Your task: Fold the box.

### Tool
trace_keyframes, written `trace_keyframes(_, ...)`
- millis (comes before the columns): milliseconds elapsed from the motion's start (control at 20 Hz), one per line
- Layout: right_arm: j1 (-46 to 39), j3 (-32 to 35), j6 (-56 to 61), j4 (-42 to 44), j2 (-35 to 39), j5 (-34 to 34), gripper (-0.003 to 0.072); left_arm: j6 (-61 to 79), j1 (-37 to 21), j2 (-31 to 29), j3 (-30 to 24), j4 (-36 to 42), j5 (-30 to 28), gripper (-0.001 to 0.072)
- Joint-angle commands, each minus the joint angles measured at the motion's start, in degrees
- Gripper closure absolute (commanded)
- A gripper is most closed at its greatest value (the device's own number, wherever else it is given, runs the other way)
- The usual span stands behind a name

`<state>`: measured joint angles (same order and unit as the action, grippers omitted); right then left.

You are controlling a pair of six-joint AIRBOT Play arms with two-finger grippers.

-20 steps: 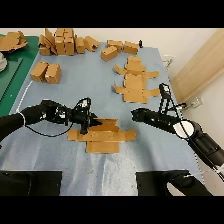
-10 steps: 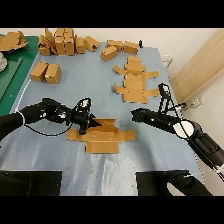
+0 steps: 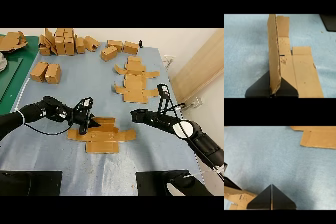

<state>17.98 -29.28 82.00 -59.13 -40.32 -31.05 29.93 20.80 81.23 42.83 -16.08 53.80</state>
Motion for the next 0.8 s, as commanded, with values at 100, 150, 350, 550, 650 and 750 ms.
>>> trace_keyframes(100, 0.02, -0.04, -0.20, -0.02, -0.02, -0.55, 0.0684, -1.11, -0.07, 0.07, 0.09, -2.21, -0.15, 0.0697)
trace_keyframes(150, 0.02, -0.04, -0.20, -0.02, -0.02, -0.85, 0.0684, -1.11, -0.07, 0.07, 0.09, -2.19, 0.04, 0.0697)
trace_keyframes(350, 0.02, -0.04, -0.48, -0.02, -0.02, -1.51, 0.0684, -1.09, -0.07, 0.07, 0.09, -1.97, 0.85, 0.0697)
trace_keyframes(550, 0.02, -0.04, -1.68, -0.02, -0.02, -2.80, 0.0684, -1.07, -0.07, 0.09, 0.09, -1.92, 0.81, 0.0697)
trace_keyframes(650, 0.02, -0.04, -2.69, -0.04, -0.02, -2.71, 0.0684, -1.07, -0.07, 0.09, 0.09, -1.95, 0.81, 0.0697)
trace_keyframes(750, 0.02, -0.04, -4.55, 0.00, -0.02, -2.67, 0.0684, -1.07, -0.07, 0.09, 0.09, -1.92, 0.81, 0.0697)
